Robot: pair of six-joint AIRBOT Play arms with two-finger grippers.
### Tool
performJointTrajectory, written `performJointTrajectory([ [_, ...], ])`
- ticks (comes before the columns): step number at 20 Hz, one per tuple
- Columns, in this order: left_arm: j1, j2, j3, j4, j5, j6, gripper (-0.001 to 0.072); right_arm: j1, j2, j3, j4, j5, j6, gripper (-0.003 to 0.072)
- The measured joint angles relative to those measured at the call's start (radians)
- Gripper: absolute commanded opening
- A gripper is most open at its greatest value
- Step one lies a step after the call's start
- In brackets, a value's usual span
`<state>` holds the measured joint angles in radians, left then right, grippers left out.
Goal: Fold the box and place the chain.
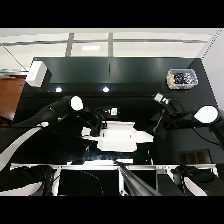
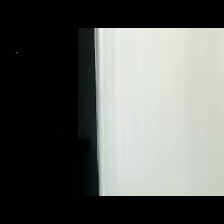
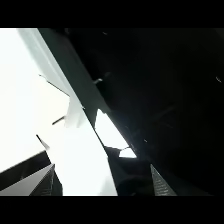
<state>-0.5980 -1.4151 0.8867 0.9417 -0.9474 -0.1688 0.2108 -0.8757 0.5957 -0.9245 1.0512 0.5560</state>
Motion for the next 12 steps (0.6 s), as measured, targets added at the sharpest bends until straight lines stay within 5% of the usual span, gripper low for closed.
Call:
performJointTrajectory([
  [12,-0.005,-0.016,-0.001,-0.006,-0.032,-0.003,0.003,0.199,-0.006,-0.148,-0.012,-0.056,-0.143,0.071],
])
